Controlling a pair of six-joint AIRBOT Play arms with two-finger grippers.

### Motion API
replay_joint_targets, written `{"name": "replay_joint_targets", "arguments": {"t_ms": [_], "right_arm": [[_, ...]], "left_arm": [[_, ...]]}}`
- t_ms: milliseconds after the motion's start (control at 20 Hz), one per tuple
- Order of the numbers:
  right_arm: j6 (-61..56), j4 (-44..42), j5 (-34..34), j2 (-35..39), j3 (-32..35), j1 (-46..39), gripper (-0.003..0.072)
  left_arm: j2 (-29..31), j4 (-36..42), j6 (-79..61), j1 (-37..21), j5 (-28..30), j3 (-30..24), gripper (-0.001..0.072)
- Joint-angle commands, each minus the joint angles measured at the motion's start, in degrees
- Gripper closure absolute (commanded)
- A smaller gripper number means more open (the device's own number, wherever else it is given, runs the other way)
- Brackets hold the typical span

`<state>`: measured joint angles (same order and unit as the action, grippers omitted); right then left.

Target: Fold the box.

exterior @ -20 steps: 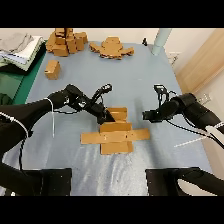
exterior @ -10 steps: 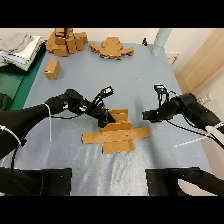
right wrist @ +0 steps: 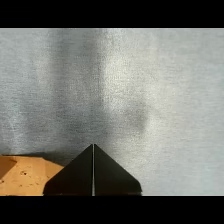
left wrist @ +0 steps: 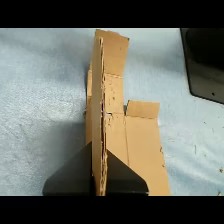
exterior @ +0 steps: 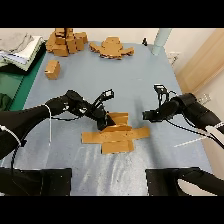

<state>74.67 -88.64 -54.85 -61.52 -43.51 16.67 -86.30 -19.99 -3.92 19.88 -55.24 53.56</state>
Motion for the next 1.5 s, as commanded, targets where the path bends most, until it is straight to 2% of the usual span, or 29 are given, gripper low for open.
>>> {"name": "replay_joint_targets", "arguments": {"t_ms": [0,500,1000,1150,1450], "right_arm": [[0.0,0.2,0.0,0.0,0.0,0.0,0.0682],[2.4,-0.1,-3.1,1.7,0.0,2.9,0.0682],[4.9,0.3,-3.3,2.1,0.0,7.4,0.0683],[4.9,0.4,-6.6,3.7,0.0,11.0,0.0683],[4.9,-0.2,-17.7,8.7,0.0,19.2,0.0682]], "left_arm": [[0.0,-0.8,0.1,0.0,-0.7,0.0,0.0696],[0.0,-0.8,0.3,0.0,-0.7,0.0,0.0695],[0.0,-0.6,0.3,0.0,-0.9,1.1,0.0695],[0.0,-0.6,0.3,0.0,-0.8,1.1,0.0695],[0.0,-0.6,0.5,0.0,-0.9,1.1,0.0695]]}}
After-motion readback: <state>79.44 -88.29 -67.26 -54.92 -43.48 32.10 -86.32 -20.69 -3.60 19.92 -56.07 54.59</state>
